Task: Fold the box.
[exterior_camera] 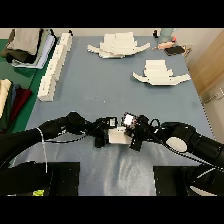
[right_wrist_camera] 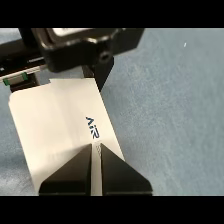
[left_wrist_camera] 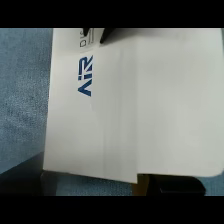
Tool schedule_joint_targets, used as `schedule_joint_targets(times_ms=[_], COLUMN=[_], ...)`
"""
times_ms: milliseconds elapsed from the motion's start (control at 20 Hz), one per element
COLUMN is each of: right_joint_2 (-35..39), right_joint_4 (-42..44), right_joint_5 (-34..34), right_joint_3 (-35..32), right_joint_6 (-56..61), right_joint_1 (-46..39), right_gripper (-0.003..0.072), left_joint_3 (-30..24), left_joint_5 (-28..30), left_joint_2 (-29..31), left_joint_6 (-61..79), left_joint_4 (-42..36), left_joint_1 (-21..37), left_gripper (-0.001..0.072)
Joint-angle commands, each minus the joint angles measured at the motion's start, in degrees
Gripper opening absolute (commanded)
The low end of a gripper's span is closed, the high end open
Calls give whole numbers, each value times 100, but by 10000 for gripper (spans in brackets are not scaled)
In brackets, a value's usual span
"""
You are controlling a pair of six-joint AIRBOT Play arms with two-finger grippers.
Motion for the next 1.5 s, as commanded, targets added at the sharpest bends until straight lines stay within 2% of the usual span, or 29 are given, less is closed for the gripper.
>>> schedule_joint_targets(times_ms=[0, 100, 200, 400, 450, 500, 550, 700, 950, 1450], right_joint_2=[17, 17, 17, 17, 17, 15, 15, 17, 24, -170], right_joint_4=[-140, -140, -138, -101, -98, -94, -96, -87, 673, 219], right_joint_5=[-116, -116, -114, -46, -50, -50, -37, 92, 275, 308], right_joint_3=[-9, -7, 4, 111, 116, 122, 122, 122, 122, 111], right_joint_6=[-2, -81, -81, -232, -337, -380, -380, -487, -1320, -1655], right_joint_1=[48, 48, 48, 81, 81, 81, 81, 81, 83, 81], right_gripper=[103, 113, 313, 317, 419, 563, 604, 603, 603, 603], left_joint_3=[4, 4, 4, 7, 4, 4, 4, 4, 4, 4], left_joint_5=[2, 2, 2, 2, 2, 2, 0, 0, 2, 2], left_joint_2=[0, 0, 0, 0, 0, 0, 0, 0, 0, 0], left_joint_6=[0, 0, 0, 0, 0, 0, 0, 2, 0, 0], left_joint_4=[0, 0, 0, 0, 0, 0, 0, 0, 0, 0], left_joint_1=[-2, -2, -2, -2, -4, -2, -2, -2, -2, -2], left_gripper=[519, 519, 519, 520, 520, 520, 519, 519, 519, 519])
